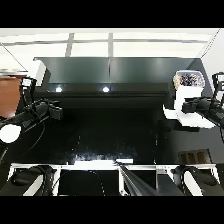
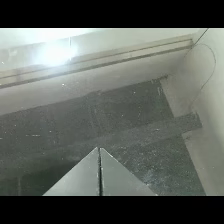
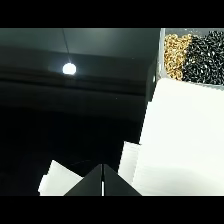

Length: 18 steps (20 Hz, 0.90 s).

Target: Fold the box and place the chain.

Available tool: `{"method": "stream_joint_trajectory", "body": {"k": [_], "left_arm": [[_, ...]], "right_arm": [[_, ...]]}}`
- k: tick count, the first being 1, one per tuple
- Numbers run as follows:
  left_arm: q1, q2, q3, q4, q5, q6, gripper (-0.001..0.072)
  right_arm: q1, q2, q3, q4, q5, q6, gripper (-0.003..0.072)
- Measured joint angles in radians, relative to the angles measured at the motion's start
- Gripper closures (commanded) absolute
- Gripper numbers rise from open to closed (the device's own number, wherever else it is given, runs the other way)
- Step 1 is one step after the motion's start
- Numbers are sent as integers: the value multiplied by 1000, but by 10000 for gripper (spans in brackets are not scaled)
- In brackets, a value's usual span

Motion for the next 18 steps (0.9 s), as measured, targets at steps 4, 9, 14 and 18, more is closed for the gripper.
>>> {"method": "stream_joint_trajectory", "body": {"k": [4,9,14,18], "left_arm": [[0,0,0,0,0,0,682],[0,0,0,0,0,0,682],[0,0,0,0,0,0,682],[0,0,0,0,0,0,682]], "right_arm": [[0,0,0,0,0,0,671],[0,0,0,0,0,0,671],[0,0,0,0,0,0,671],[0,0,0,0,0,0,671]]}}
